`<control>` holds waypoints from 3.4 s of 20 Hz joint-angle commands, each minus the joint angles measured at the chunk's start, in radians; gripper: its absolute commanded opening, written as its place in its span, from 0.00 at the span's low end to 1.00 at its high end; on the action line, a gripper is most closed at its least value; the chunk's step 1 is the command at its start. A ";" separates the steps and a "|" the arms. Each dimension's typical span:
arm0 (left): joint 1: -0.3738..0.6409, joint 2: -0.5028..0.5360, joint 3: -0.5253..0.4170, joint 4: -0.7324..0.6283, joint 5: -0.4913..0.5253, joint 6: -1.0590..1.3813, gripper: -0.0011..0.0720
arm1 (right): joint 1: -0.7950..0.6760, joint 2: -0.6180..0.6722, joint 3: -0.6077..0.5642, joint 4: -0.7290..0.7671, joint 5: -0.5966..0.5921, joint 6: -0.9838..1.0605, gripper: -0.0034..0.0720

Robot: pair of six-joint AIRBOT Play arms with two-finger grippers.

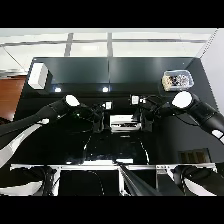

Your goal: Fold the box and place the chain.

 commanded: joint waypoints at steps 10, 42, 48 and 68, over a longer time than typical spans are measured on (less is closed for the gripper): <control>0.000 0.000 0.001 0.000 0.000 0.001 0.65 | 0.001 0.000 0.000 0.000 0.024 0.008 0.26; 0.000 0.000 0.001 0.000 0.000 0.001 0.65 | -0.132 -0.044 -0.139 0.459 0.073 0.733 0.05; 0.000 0.000 0.001 0.000 0.000 0.001 0.65 | -0.132 -0.117 -0.144 0.400 0.061 0.739 0.05; 0.000 0.000 0.002 -0.003 -0.015 -0.001 0.65 | -0.175 -0.107 -0.071 0.279 0.130 0.761 0.06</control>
